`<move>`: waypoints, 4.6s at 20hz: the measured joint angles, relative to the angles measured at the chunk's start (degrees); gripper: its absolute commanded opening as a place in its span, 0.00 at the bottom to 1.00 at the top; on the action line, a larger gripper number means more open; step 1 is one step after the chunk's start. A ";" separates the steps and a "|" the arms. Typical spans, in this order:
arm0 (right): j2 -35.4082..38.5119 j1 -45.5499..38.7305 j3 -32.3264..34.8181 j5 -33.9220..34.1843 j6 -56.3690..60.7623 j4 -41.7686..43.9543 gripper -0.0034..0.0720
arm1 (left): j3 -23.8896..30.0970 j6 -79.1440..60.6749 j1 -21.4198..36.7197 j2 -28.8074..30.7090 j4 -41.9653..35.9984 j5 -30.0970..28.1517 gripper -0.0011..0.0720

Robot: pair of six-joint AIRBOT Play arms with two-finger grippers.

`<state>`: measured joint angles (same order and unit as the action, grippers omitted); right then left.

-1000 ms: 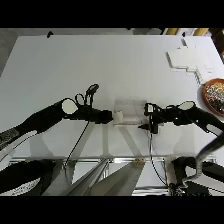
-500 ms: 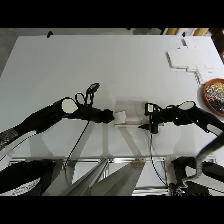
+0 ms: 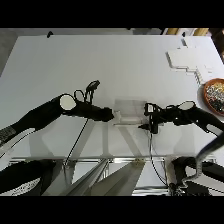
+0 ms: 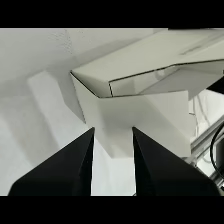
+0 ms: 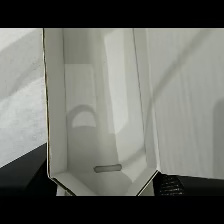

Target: Fold the box and place the chain.

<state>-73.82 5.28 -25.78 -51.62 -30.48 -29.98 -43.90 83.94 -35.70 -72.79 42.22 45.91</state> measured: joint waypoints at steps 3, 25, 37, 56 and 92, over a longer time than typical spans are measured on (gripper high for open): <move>0.00 0.00 0.00 0.00 0.00 0.00 0.63 | -0.79 0.17 -0.63 -1.16 0.68 0.72 0.53; 0.00 0.00 0.00 -0.04 -0.02 0.00 0.63 | -16.26 27.21 -9.68 -11.41 23.56 8.48 0.54; 0.00 0.00 0.00 -0.04 -0.02 0.00 0.63 | -29.92 50.05 -15.43 -21.44 37.53 24.50 0.38; 0.00 0.02 0.00 -0.02 0.00 0.02 0.63 | -39.04 54.05 -16.92 -29.70 38.69 32.76 0.15; 0.00 0.00 0.00 -0.04 0.00 0.02 0.63 | -44.19 53.90 -15.98 -32.54 37.20 37.13 0.64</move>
<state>-73.82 5.28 -25.78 -51.66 -30.48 -29.95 -88.09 137.84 -51.68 -105.34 79.42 83.05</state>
